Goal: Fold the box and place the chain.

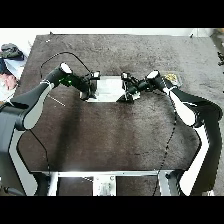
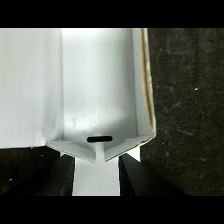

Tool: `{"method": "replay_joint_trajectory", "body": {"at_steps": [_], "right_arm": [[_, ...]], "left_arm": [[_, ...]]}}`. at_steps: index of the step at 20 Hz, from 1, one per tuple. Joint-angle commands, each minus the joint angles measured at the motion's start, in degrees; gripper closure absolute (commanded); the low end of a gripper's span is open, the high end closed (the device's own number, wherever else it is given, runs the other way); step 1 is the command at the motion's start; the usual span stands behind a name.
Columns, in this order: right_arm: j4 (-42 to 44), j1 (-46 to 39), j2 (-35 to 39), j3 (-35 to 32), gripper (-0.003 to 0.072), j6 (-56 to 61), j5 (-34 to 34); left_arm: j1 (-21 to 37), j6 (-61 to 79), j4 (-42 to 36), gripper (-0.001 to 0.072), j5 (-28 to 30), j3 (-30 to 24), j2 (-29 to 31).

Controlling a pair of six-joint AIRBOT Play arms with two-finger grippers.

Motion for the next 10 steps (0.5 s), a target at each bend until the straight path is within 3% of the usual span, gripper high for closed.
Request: {"method": "replay_joint_trajectory", "body": {"at_steps": [1,2,10], "right_arm": [[0.0,0.0,0.0,0.0,0.0233,0.0,0.0],[0.0,0.0,0.0,0.0,0.0233,0.0,0.0],[0.0,0.0,0.0,0.0,0.0233,0.0,0.0]], "left_arm": [[0.0,0.0,-2.3,0.0440,-0.5,0.0,0.0],[0.0,0.0,-4.2,0.0549,-0.6,0.0,0.0],[0.0,0.1,-8.9,0.0516,-0.7,-0.3,-0.3]]}}
